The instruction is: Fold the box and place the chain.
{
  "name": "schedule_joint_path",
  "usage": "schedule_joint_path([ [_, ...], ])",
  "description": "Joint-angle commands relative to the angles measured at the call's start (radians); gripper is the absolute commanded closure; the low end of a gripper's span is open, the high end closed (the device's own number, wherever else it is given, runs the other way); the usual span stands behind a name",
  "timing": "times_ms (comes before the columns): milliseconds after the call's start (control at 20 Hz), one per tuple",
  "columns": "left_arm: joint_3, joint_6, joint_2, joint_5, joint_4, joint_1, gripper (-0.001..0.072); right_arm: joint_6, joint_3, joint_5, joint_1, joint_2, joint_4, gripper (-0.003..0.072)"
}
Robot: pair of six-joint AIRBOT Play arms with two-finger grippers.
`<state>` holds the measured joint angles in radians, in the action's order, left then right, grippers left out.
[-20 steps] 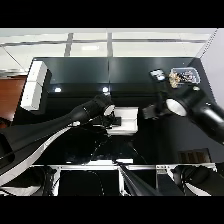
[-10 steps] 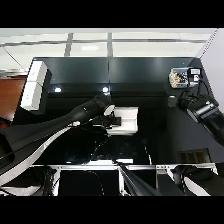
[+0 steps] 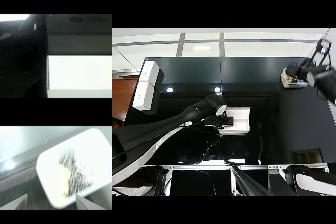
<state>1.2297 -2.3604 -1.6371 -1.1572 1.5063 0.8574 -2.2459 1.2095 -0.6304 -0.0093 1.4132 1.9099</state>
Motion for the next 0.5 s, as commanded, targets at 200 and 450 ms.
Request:
schedule_joint_path([
  [200, 0.000, 0.000, 0.000, -0.004, 0.000, 0.000, 0.0685, 0.250, 0.636, -0.452, -0.153, 0.466, -0.246, -0.0026],
  [450, 0.000, 0.000, 0.000, -0.006, 0.000, 0.000, 0.0685, 0.250, 0.723, -0.483, -0.221, 0.581, -0.261, -0.0020],
])
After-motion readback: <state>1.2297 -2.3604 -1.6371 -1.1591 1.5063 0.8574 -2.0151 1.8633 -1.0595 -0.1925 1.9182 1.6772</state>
